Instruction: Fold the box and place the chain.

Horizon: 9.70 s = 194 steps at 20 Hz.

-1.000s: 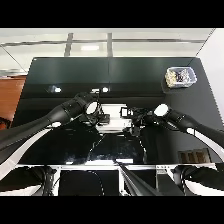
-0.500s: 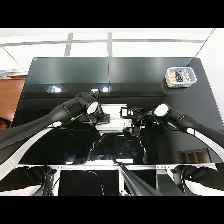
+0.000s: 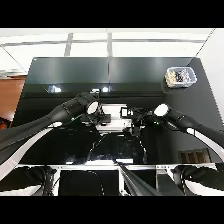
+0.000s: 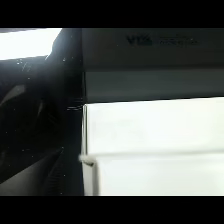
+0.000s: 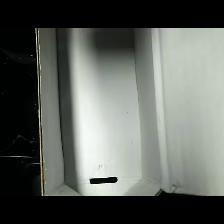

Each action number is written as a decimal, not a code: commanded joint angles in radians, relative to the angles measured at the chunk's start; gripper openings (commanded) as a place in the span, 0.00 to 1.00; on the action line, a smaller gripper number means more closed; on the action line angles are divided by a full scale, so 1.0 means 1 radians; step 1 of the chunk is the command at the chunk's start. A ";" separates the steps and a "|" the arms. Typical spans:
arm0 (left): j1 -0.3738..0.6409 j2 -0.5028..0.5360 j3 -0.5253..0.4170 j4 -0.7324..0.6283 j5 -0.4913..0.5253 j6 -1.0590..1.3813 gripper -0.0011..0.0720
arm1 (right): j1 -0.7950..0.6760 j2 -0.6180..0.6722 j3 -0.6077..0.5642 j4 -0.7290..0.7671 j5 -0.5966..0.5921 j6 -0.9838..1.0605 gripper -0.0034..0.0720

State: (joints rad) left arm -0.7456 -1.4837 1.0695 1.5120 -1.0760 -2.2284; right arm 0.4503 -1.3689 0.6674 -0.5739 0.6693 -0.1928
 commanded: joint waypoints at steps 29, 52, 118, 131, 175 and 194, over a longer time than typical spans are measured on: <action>0.000 -0.022 0.001 -0.007 -0.005 0.002 0.05 | 0.000 -0.001 0.000 0.000 0.000 0.001 0.36; 0.000 -0.022 0.001 -0.018 -0.002 0.002 0.05 | -0.003 0.124 0.000 -0.231 0.053 0.123 0.75; 0.000 -0.022 0.001 -0.021 -0.006 0.002 0.05 | -0.167 0.087 0.051 0.138 0.358 1.293 0.50; 0.000 -0.022 0.001 -0.021 -0.005 0.002 0.05 | 0.050 0.082 0.170 -0.391 0.238 1.832 0.45; 0.000 -0.022 0.001 -0.021 -0.002 0.002 0.05 | 0.303 -0.119 0.429 -0.890 0.457 2.470 0.48; 0.000 -0.022 0.001 -0.005 -0.004 -0.001 0.05 | -0.231 0.158 0.415 -1.304 0.351 2.293 0.88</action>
State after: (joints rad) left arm -0.7456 -1.5051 1.0702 1.5059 -1.0767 -2.2292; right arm 0.4137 -1.1725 1.0843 -1.9247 1.1801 2.1014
